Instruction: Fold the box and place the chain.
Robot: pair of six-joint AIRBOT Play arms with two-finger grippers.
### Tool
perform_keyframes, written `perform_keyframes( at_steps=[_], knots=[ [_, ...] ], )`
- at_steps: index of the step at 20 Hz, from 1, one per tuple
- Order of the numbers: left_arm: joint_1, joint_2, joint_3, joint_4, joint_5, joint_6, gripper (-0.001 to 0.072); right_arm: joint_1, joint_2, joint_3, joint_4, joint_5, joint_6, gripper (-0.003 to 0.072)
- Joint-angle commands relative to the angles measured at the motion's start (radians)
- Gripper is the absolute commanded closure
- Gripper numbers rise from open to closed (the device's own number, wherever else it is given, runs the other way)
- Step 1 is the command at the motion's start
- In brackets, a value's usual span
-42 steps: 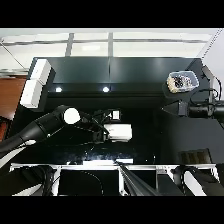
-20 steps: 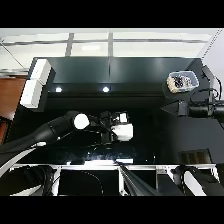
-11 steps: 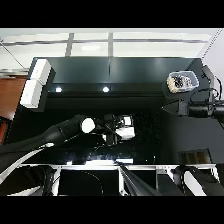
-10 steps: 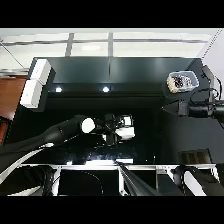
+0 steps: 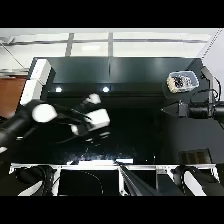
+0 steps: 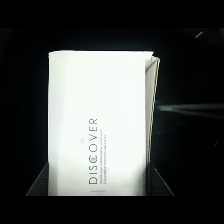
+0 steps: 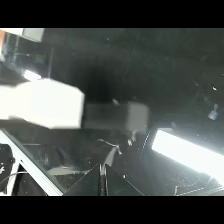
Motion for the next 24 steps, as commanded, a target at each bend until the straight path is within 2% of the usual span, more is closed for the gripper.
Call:
perform_keyframes(
  at_steps=[1,4,7,9,11,13,17,20,24],
  knots=[
    [0.299,0.194,-0.064,0.103,-0.204,-0.116,0.0436,0.000,0.000,0.000,0.000,0.008,-0.002,0.0648],
    [0.652,0.307,-0.152,0.102,-0.229,-0.134,0.0436,0.000,0.000,0.000,0.000,0.009,-0.013,0.0648],
    [0.982,0.329,-0.204,0.096,-0.245,-0.127,0.0436,0.000,0.000,0.000,-0.003,0.008,-0.017,0.0648],
    [1.141,0.321,-0.209,0.068,-0.190,-0.130,0.0436,0.000,0.000,0.000,-0.004,0.005,-0.018,0.0648],
    [1.244,0.304,-0.209,0.039,-0.092,-0.129,0.0435,0.000,0.000,0.000,-0.004,-0.001,-0.018,0.0648],
    [1.278,0.257,-0.208,0.039,-0.008,-0.101,0.0435,0.000,0.000,0.000,-0.005,-0.013,-0.017,0.0649],
    [1.262,0.091,-0.199,-0.032,0.102,-0.059,0.0435,0.000,0.000,0.000,-0.018,-0.018,-0.015,0.0648],
    [1.262,-0.012,-0.168,-0.148,0.115,0.097,0.0435,0.000,0.000,0.000,-0.029,-0.018,0.005,0.0648],
    [1.241,-0.070,-0.151,-0.192,0.118,0.226,0.0435,0.003,0.000,0.000,-0.029,-0.019,0.015,0.0648]
  ],
)
